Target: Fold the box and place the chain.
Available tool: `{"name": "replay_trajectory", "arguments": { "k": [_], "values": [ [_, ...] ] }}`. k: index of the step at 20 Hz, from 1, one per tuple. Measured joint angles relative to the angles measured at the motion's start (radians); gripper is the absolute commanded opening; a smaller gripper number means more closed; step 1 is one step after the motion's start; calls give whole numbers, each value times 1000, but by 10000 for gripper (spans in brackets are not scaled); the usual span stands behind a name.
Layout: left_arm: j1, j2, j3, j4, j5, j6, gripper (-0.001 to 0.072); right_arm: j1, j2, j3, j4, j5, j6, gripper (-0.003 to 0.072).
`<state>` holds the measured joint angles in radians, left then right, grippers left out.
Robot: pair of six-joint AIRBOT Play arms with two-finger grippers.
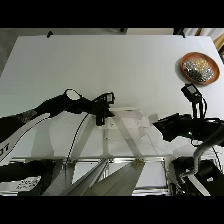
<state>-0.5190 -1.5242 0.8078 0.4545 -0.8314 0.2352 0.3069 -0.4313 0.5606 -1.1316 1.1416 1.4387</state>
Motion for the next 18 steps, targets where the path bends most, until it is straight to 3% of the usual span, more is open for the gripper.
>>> {"name": "replay_trajectory", "arguments": {
  "k": [18],
  "values": [
    [0,1,2,52,-32,0,10,0,0,0,-16,-5,0,295]
  ]
}}
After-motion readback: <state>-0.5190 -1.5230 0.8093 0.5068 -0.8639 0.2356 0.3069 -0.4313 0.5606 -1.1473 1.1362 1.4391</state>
